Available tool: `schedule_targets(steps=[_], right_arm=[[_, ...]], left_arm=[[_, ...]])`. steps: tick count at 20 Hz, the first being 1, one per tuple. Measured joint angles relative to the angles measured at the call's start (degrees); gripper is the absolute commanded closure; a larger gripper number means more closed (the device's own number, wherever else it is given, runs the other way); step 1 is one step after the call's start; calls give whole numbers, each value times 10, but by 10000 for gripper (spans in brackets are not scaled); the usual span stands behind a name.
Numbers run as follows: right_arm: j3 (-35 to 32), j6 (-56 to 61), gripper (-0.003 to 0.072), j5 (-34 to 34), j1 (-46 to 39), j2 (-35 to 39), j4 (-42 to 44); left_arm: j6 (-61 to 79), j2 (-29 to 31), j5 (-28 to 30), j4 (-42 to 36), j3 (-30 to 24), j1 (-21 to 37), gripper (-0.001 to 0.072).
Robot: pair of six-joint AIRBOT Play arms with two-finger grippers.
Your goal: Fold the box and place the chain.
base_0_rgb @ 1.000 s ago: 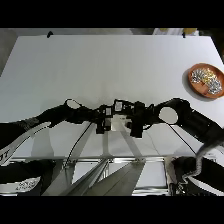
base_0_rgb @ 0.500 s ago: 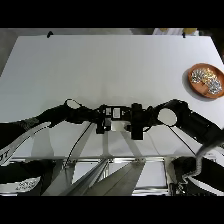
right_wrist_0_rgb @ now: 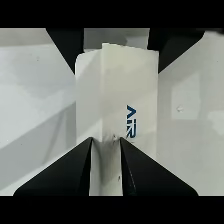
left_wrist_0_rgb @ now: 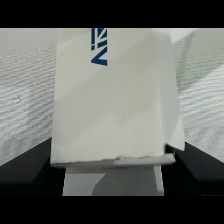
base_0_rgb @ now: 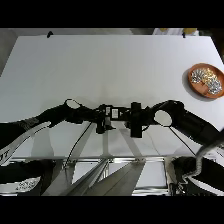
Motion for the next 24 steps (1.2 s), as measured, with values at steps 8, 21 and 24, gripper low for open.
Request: schedule_targets(steps=[8, 21, 24], right_arm=[[0, 8, 589, -9, 0, 4, -9], [-7, 10, 345, 7, 0, -8, 9], [-7, 9, 344, 21, 0, 0, 19]], left_arm=[[1, 0, 0, 0, 0, 0, 577], [4, 0, -7, 3, 0, 0, 577], [4, 0, -6, 3, 0, 0, 577]])
